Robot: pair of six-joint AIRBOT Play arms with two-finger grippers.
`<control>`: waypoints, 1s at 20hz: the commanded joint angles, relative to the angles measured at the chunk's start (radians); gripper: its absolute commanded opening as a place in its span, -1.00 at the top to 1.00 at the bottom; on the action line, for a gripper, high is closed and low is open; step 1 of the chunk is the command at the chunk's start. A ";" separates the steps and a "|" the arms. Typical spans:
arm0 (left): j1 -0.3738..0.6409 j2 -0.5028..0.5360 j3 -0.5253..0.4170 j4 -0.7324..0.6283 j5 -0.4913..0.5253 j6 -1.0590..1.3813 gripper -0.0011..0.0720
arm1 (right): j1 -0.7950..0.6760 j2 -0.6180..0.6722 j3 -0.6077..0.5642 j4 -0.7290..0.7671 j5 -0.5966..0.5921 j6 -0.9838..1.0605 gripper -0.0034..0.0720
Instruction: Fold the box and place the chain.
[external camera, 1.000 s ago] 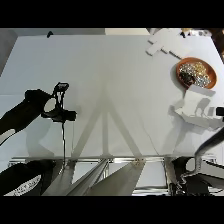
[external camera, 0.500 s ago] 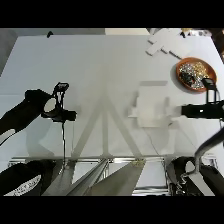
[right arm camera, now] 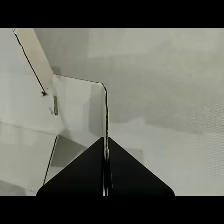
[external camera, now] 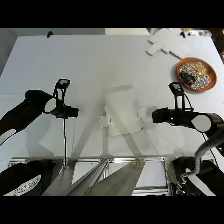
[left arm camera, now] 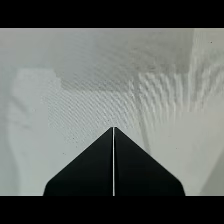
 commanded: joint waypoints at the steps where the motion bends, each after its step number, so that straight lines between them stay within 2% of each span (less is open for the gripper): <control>1: 0.000 -0.002 -0.029 0.039 0.024 0.061 0.94 | 0.045 0.003 -0.005 -0.015 -0.014 0.051 0.87; 4: 0.000 -0.002 -0.079 0.024 0.090 0.077 0.94 | 0.045 0.003 -0.005 -0.014 -0.003 0.051 0.87; 6: -0.002 -0.002 -0.095 -0.014 0.085 0.116 0.94 | 0.045 0.003 -0.005 -0.014 -0.003 0.051 0.87; 8: -0.002 0.001 -0.095 -0.085 0.117 0.290 0.78 | 0.045 0.003 -0.005 -0.014 -0.003 0.051 0.87; 9: 0.001 0.001 -0.084 -0.172 0.148 0.411 0.24 | 0.045 0.003 -0.005 -0.013 -0.002 0.051 0.87; 10: 0.005 0.000 -0.063 -0.295 0.165 0.537 -0.41 | 0.045 0.003 -0.005 -0.010 -0.001 0.051 0.87; 11: 0.016 -0.005 -0.027 -0.455 0.178 0.685 -0.61 | 0.045 0.003 -0.005 -0.007 0.000 0.051 0.87; 13: 0.074 -0.053 0.079 -0.747 0.127 0.958 -0.61 | 0.045 0.003 -0.005 -0.006 0.002 0.051 0.87; 14: 0.115 -0.099 0.143 -0.896 0.056 1.078 -0.61 | 0.045 0.003 -0.005 -0.006 0.002 0.051 0.87; 16: 0.183 -0.212 0.256 -1.088 -0.116 1.188 -0.62 | 0.045 0.003 -0.005 -0.006 0.005 0.051 0.87; 17: 0.204 -0.262 0.298 -1.108 -0.191 1.207 -0.63 | 0.045 0.003 -0.005 -0.006 0.010 0.051 0.87; 18: 0.222 -0.305 0.327 -1.101 -0.243 1.212 -0.73 | 0.045 0.003 -0.005 -0.006 0.019 0.051 0.87; 20: 0.243 -0.353 0.335 -1.094 -0.263 1.228 -0.77 | 0.045 0.003 -0.005 -0.006 0.027 0.051 0.87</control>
